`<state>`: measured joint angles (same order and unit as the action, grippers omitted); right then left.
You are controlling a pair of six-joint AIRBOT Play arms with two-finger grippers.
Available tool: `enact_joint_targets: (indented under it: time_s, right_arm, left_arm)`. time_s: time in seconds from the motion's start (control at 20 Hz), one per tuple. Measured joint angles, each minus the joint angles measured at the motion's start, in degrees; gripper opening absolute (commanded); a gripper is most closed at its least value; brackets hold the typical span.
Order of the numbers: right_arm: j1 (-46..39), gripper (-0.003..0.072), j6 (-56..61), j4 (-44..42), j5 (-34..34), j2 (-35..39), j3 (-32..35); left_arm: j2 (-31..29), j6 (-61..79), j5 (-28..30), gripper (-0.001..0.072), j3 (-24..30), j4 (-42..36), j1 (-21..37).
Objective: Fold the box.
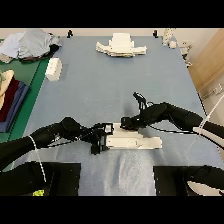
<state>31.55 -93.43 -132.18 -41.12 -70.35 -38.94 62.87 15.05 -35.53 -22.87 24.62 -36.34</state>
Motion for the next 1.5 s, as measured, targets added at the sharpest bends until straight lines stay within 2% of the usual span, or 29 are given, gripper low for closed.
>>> enact_joint_targets:
  time_s: [0.25,0.45,0.65,0.9,0.95,1.0,1.1,1.2,1.25,1.3,1.5]
  right_arm:
    - [0.0,0.0195,0.0,0.1,-0.2,0.0,0.0]
    - [-0.1,0.0195,-0.6,0.7,-1.8,3.5,-1.1]
    - [-0.1,0.0195,-1.5,4.1,-6.8,12.2,-2.3]
    - [-0.1,0.0207,-9.1,9.1,-19.5,24.2,-0.8]
    - [-0.1,0.0323,-11.8,9.6,-22.0,26.1,0.0]
    - [0.0,0.0396,-14.8,10.7,-24.3,27.8,1.0]
    - [0.0,0.0456,-20.7,14.3,-27.2,30.0,3.2]
    - [0.0,0.0472,-27.3,17.9,-28.2,31.2,5.4]
    - [0.0,0.0567,-30.6,19.4,-28.2,31.5,6.4]
    - [0.0,0.0611,-34.0,21.1,-27.7,31.8,7.3]
    - [0.0,0.0611,-45.3,24.7,-22.2,31.8,10.8]
  left_arm:
    - [0.0,0.0,0.0,0.0508,0.0,0.0,0.0]
    - [0.0,0.1,0.0,0.0508,0.0,0.0,0.0]
    - [0.0,0.1,0.0,0.0508,0.0,0.0,0.0]
    - [0.0,0.1,0.0,0.0508,0.0,0.0,0.0]
    - [0.0,0.1,0.0,0.0508,0.0,0.0,0.0]
    - [0.0,0.1,0.0,0.0508,0.0,0.0,0.0]
    - [0.0,0.1,0.0,0.0508,0.0,0.0,0.0]
    - [0.0,0.1,0.0,0.0508,0.0,0.0,0.0]
    - [0.0,0.1,0.0,0.0508,0.0,0.0,0.0]
    - [0.0,0.1,0.0,0.0508,0.0,0.0,0.0]
    - [0.0,0.1,0.0,0.0508,0.0,0.0,0.0]
